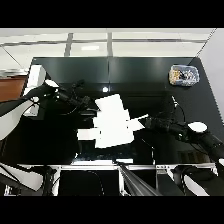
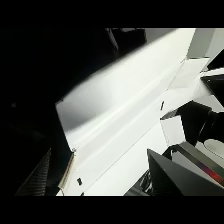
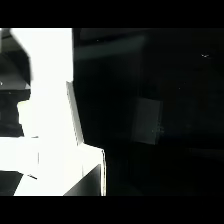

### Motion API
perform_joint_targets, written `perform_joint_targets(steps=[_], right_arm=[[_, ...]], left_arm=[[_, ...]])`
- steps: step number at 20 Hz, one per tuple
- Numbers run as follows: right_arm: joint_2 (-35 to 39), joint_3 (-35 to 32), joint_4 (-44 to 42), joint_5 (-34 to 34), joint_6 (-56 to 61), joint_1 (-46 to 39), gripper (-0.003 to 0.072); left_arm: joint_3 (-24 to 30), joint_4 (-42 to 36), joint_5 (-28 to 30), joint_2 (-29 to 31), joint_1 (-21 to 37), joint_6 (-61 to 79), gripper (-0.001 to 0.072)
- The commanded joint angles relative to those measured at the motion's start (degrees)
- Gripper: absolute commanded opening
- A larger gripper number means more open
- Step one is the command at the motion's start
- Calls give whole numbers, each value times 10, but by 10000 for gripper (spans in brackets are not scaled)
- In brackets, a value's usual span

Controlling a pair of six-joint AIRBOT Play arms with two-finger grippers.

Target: Fold the box and place the chain.

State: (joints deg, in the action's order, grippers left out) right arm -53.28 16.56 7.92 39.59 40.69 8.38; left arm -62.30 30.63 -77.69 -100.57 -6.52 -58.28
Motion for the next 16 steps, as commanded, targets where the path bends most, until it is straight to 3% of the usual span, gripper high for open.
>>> perform_joint_targets(steps=[1, 4, 7, 10, 13, 15, 16], right_arm=[[0, 0, 0, 0, 0, 1, 12], [0, 0, 0, 0, 0, 1, 11], [0, 0, 0, 0, 0, 1, 12], [0, 0, 1, 0, 0, 1, 12], [0, 0, 0, -8, 0, 1, 12], [0, 0, 1, -9, 0, 1, 12], [0, 0, 3, -11, 0, 1, 12]], left_arm=[[-2, -45, -32, -19, -13, 48, 703], [-24, -85, -128, -59, -43, 128, 703], [-60, -55, -154, -79, -63, 160, 669], [-108, 18, -164, -94, -81, 161, 448], [-139, 75, -178, -101, -92, 161, 335], [-144, 71, -172, -101, -92, 161, 290], [-144, 64, -174, -101, -90, 167, 148]])
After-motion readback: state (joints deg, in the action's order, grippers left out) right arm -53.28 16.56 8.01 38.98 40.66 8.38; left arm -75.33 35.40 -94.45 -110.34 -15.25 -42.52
